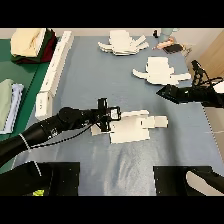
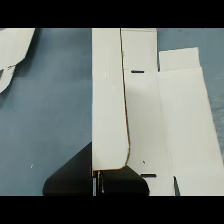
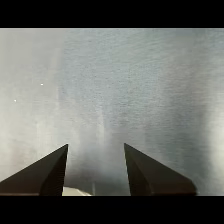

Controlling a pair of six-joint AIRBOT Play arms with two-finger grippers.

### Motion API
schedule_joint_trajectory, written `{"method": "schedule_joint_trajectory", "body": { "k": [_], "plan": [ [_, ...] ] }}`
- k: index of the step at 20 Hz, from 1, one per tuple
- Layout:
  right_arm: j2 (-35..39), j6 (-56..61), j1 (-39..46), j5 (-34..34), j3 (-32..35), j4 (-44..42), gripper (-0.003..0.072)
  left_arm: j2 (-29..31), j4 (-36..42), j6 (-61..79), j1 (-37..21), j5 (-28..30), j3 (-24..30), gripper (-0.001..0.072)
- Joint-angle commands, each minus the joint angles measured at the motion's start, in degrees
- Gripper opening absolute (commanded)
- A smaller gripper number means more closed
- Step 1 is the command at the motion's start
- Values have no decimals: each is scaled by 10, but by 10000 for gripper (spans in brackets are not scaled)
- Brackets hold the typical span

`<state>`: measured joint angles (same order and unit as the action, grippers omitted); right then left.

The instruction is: Fold the box.

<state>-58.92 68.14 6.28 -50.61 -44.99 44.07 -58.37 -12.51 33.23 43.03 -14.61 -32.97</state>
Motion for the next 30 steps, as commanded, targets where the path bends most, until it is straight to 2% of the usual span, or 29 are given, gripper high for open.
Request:
{"method": "schedule_joint_trajectory", "body": {
  "k": [1, 6, 10, 14, 17, 21, 27, 30],
  "plan": [
    [0, 0, 0, 1, 0, -15, 546, 12, 7, 19, 7, -6, 7, 11],
    [0, 0, 0, 1, 0, -23, 546, -10, 47, 31, 34, -4, 51, 11],
    [0, 0, 0, 1, 0, -23, 546, -48, 154, 115, 35, -11, 53, 11],
    [0, -1, 0, 0, 0, -23, 546, -78, 165, 114, 46, -14, 63, 11],
    [0, -2, 0, 1, 0, -23, 546, -75, 165, 114, 66, -7, 66, 12],
    [0, -3, 0, 1, 0, -23, 546, -66, 164, 114, 65, -1, 59, 17],
    [0, -3, 0, 1, 0, -24, 546, -22, 151, 156, 65, 132, 9, 16],
    [0, -3, 0, 1, 0, -24, 545, 9, 125, 188, 66, 125, -2, 12]
  ]
}}
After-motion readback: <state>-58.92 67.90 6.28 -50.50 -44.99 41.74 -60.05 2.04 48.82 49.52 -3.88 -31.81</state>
